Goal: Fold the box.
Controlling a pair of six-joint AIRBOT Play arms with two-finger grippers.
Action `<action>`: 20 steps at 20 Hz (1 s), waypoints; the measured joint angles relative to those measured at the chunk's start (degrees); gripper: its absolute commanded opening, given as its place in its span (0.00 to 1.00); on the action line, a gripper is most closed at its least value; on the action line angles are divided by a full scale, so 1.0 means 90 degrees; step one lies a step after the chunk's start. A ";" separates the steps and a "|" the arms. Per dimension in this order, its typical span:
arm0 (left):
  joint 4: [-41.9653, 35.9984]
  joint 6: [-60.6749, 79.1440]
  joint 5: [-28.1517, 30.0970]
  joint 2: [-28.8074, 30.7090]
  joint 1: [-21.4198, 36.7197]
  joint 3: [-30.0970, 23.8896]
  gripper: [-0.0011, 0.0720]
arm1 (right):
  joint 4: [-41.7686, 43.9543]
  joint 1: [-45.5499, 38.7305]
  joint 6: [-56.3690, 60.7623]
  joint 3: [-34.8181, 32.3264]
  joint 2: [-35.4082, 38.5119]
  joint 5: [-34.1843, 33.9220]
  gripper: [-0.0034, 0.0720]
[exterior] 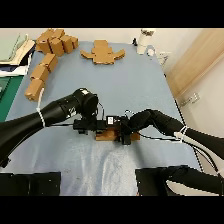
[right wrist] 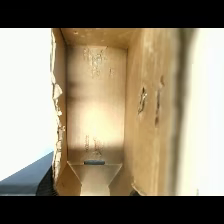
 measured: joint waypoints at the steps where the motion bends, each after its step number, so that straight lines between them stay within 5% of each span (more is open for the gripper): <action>1: -0.0100 0.0187 -0.0141 0.0000 0.0112 0.0007 0.63 | 0.0000 0.0000 0.0000 0.0000 0.0000 -0.0002 0.73; 5: -0.0432 0.1239 -0.0726 0.0000 0.0651 0.0029 0.62 | -0.0002 0.0000 0.0000 0.0000 0.0002 -0.0024 0.73; 7: -0.0512 0.2052 -0.0964 0.0000 0.0986 0.0029 0.06 | -0.0002 0.0000 0.0000 0.0000 0.0000 -0.0022 0.73; 11: -0.0595 0.4362 -0.0758 0.0000 0.1508 0.0034 0.03 | 0.0000 0.0000 0.0000 0.0000 0.0000 -0.0007 0.73; 16: -0.0792 0.7087 0.0255 0.0000 0.1702 -0.0083 0.03 | -0.0002 0.0000 0.0000 0.0000 0.0002 -0.0002 0.73; 20: -0.2135 0.9513 0.0634 0.0007 0.2203 -0.0699 0.03 | -0.0002 0.0000 0.0000 0.0000 0.0000 -0.0005 0.73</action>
